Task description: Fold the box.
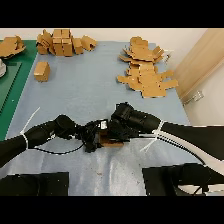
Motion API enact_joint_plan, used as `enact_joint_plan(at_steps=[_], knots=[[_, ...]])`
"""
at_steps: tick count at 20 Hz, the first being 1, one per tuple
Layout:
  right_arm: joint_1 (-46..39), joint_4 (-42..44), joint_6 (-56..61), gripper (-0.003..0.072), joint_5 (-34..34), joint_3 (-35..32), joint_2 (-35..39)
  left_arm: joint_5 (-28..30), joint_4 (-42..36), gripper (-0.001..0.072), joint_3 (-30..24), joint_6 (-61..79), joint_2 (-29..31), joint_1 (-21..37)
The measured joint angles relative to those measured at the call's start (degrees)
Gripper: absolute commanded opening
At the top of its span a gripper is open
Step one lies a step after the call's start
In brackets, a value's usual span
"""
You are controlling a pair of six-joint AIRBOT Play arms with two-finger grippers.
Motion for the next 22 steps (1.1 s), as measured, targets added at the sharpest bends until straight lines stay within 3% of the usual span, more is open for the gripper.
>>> enact_joint_plan(at_steps=[2,3,13,16,19,22], knots=[[0.04,-0.15,-0.94,0.0385,-0.02,0.17,-0.11,-0.02,0.02,0.0355,0.0,0.07,0.0,0.0],[0.04,-0.02,-1.33,0.0436,0.26,0.48,-0.13,-0.02,0.0,0.0356,0.0,0.07,0.0,0.0],[0.02,-0.87,-2.29,0.0434,-2.84,4.15,3.08,0.0,0.02,0.0355,0.0,0.04,0.0,0.0],[-0.13,-1.05,-2.23,0.0279,-3.26,4.37,4.9,0.0,0.02,0.0356,0.0,0.04,0.02,0.0],[-0.33,-1.07,-1.99,0.022,-3.43,4.5,6.64,0.0,0.02,0.0355,0.0,0.04,0.02,0.0],[-0.55,-1.09,-1.81,0.0215,-3.58,4.5,8.02,0.0,0.0,0.0355,0.0,0.04,0.0,0.0]])
